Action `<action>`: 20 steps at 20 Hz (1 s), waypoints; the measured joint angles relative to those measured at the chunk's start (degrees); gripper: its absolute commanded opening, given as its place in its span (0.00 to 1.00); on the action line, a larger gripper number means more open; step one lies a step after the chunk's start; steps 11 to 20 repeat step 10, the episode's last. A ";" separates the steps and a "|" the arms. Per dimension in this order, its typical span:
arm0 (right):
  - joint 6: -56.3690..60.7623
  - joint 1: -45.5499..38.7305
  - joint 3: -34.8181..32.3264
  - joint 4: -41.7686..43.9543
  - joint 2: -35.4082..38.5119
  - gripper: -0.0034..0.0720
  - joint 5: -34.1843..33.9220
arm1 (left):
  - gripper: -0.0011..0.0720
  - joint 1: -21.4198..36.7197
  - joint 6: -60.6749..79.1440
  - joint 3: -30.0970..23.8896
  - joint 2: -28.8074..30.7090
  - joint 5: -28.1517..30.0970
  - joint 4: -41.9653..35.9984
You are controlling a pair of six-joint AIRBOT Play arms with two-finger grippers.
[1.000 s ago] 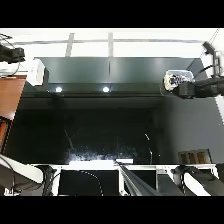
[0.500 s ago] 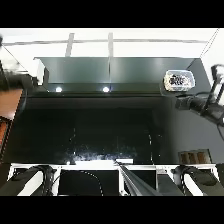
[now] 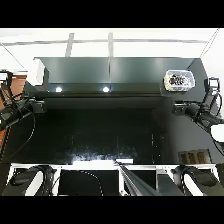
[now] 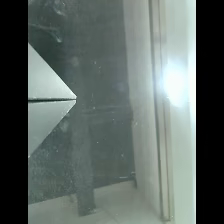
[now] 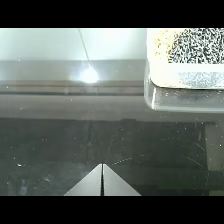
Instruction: Fold the box and place the chain.
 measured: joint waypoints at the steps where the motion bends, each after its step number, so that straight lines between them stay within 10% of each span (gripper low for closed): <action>1: 0.00 0.00 -0.09 -0.17 0.02 0.06 -0.20 | 0.05 -0.07 0.15 -0.24 0.15 0.04 0.02; 20: 0.00 0.00 -0.24 -0.22 0.02 0.06 -0.50 | 0.05 -0.07 0.33 -0.70 0.46 0.50 -0.02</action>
